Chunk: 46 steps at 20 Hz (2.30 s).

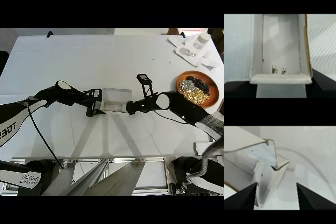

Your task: Fold the box and place the chain.

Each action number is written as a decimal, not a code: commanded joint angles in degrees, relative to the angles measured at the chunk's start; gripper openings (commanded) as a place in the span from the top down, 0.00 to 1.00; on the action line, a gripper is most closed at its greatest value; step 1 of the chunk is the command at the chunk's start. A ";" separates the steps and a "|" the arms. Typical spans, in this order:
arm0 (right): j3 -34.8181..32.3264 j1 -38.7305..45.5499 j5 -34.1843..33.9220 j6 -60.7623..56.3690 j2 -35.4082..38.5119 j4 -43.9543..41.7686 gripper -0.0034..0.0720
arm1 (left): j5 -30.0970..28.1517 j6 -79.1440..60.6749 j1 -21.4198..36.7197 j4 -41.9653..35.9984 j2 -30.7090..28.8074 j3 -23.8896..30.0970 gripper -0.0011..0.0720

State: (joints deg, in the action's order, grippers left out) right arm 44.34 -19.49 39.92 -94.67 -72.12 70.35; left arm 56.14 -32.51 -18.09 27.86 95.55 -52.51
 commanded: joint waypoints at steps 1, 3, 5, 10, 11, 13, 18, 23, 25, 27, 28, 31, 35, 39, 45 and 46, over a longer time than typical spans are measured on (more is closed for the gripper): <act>3.96 -3.17 3.17 -15.34 -2.16 13.97 0.27 | 0.00 0.00 0.02 0.00 -0.02 0.00 0.63; 7.17 -5.03 7.28 -18.16 -5.38 17.29 0.27 | 0.00 0.00 0.02 0.00 -0.02 0.00 0.63; 10.38 -6.82 12.57 -19.80 -8.70 19.76 0.27 | 0.00 0.00 0.02 0.00 -0.02 0.00 0.63; 14.14 -9.14 14.51 -24.28 -10.62 21.38 0.28 | 0.00 0.00 0.02 0.00 -0.02 0.00 0.63; 14.51 -9.29 14.53 -24.33 -10.62 21.33 0.37 | 0.02 0.00 0.02 0.00 -0.02 0.00 0.63; 14.64 -9.70 14.49 -26.29 -10.69 21.38 0.47 | 0.02 0.00 0.02 0.00 -0.02 0.00 0.63; 14.64 -9.73 13.79 -39.39 -12.44 21.38 0.47 | 0.00 0.00 0.02 0.00 -0.02 0.00 0.63; 14.64 -9.84 9.44 -40.48 -14.60 21.38 0.66 | 0.00 0.00 0.02 0.00 -0.02 0.00 0.63; 14.64 -9.84 8.98 -40.48 -15.39 21.40 0.76 | 0.00 0.00 0.02 0.00 -0.02 0.00 0.63; 14.64 -9.86 8.35 -40.48 -16.02 21.38 0.94 | 0.00 0.00 0.02 0.00 -0.02 0.00 0.63; 14.64 -9.84 8.22 -40.48 -16.11 21.38 0.94 | 0.02 0.00 0.02 0.00 -0.02 0.00 0.63; 14.64 -9.84 7.80 -40.46 -16.04 21.33 0.85 | 0.00 0.00 0.02 0.00 -0.02 0.00 0.63; 14.64 -9.97 9.18 -39.87 -14.12 21.09 0.49 | 0.02 0.00 0.02 0.02 -0.02 0.00 0.63; 14.64 -9.90 12.00 -38.05 -6.69 22.08 0.49 | 0.02 0.00 0.02 0.00 -0.02 0.00 0.63; 14.64 -8.35 17.03 -35.54 8.90 31.74 0.49 | 0.02 0.00 0.02 0.00 -0.02 0.00 0.63; 14.64 -6.99 19.04 -32.06 10.88 32.37 0.49 | 0.02 0.00 0.02 0.00 -0.02 0.00 0.63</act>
State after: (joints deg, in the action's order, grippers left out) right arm 58.92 -28.23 54.98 -131.48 -67.44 98.76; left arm 56.14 -32.53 -18.06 27.86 95.55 -52.51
